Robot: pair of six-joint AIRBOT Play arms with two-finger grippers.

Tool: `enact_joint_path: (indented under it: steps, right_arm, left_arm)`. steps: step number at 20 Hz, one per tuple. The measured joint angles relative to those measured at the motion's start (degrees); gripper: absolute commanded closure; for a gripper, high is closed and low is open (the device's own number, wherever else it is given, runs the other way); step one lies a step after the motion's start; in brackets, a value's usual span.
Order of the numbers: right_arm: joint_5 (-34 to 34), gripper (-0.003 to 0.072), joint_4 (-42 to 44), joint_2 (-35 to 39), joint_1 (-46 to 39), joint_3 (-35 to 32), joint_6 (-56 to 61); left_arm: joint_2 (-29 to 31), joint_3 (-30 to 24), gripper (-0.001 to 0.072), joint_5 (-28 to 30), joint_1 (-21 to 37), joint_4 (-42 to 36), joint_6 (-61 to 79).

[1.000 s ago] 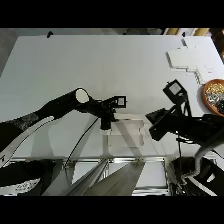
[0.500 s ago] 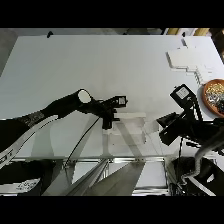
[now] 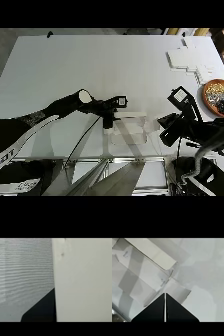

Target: Fold the box and place the chain.

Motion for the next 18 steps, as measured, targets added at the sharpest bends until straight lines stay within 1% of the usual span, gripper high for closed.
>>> enact_joint_path:
  steps: [4, 11, 18]
  right_arm:
    - [0.02, 0.0668, 0.00, 0.00, 0.00, 0.00, -1.38]
    - [0.02, 0.0668, -0.17, 0.00, 0.00, -0.15, -2.36]
    - [0.11, 0.0668, -0.17, -0.04, 0.00, -0.35, -2.47]
  left_arm:
    - [0.13, -0.02, 0.0705, 0.13, -0.09, 0.20, 0.94]
    - [2.51, -0.04, 0.0704, 2.01, -1.70, 1.95, 5.42]
    - [1.57, -0.04, 0.0707, 2.97, -2.03, 1.88, 6.23]
